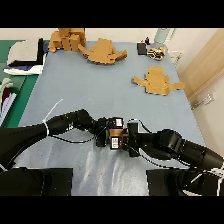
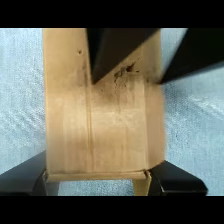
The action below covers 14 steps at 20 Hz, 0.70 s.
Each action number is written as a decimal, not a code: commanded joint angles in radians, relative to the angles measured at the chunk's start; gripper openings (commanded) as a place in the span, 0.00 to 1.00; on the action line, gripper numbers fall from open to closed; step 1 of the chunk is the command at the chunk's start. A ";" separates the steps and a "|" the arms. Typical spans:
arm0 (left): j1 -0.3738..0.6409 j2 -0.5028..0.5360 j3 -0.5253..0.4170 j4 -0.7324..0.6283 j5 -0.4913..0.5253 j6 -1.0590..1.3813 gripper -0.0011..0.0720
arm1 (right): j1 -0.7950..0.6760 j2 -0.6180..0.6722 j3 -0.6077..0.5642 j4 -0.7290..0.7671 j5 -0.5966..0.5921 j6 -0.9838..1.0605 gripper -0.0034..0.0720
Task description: Fold the box.
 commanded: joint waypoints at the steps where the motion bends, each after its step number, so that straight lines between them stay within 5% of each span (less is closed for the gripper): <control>1: 0.000 0.000 0.000 0.000 0.000 0.000 0.45 | 0.001 -0.010 0.000 -0.052 -0.002 0.003 0.56; 3: 0.000 0.000 0.000 0.000 0.000 0.000 0.45 | 0.001 -0.003 0.000 -0.091 -0.002 0.037 0.55; 5: 0.000 0.000 0.000 0.000 0.000 0.000 0.45 | 0.001 0.010 0.000 -0.117 -0.003 0.077 0.41; 14: 0.000 0.000 0.000 0.000 0.000 0.000 0.45 | 0.016 0.120 0.000 -0.117 -0.002 0.084 0.40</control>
